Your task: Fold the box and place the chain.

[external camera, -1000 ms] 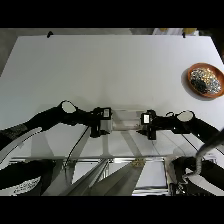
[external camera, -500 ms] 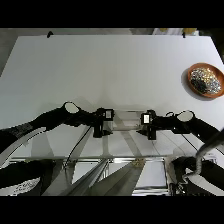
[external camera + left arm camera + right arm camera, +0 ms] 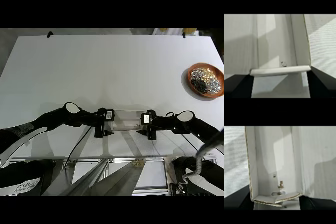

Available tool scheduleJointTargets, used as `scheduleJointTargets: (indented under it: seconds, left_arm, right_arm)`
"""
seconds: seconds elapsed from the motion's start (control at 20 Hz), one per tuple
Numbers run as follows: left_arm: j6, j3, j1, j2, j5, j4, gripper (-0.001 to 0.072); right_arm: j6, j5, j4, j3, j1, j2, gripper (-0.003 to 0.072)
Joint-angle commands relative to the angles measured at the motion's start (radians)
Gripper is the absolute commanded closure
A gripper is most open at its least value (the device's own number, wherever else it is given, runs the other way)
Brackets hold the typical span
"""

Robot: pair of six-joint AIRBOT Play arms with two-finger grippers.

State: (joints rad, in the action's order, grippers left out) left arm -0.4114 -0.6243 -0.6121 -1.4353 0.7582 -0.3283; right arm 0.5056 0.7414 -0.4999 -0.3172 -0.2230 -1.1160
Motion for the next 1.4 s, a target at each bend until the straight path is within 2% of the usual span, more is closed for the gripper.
scheduleJointTargets:
  seconds: [0.0,0.45,0.6,0.65,0.7,0.75,1.35]
  left_arm:
    - [-0.011,-0.001,-0.002,-0.014,-0.008,0.035,0.0008]
    - [-0.105,-0.003,-0.016,-0.039,-0.03,0.11,0.0019]
    - [-0.105,-0.003,-0.015,-0.039,-0.029,0.111,0.0258]
    - [-0.105,-0.003,-0.015,-0.039,-0.029,0.111,0.0358]
    - [-0.105,-0.003,-0.015,-0.039,-0.029,0.111,0.0414]
    - [-0.105,-0.003,-0.015,-0.039,-0.029,0.111,0.0434]
    - [-0.105,-0.003,-0.015,-0.039,-0.025,0.111,0.0434]
  right_arm:
    - [0.0,0.0,0.0,0.0,0.0,0.0,0.0407]
    - [0.0,0.0,0.0,0.0,0.0,0.0,0.0407]
    - [0.0,0.0,0.0,0.0,0.0,0.0,0.0407]
    - [0.0,0.0,0.0,0.0,0.0,0.0,0.0407]
    - [0.0,0.0,0.0,0.0,0.0,0.0,0.0407]
    - [0.0,0.0,0.0,0.0,0.0,0.0,0.0407]
    - [0.0,0.0,0.0,0.0,0.0,0.0,0.0407]
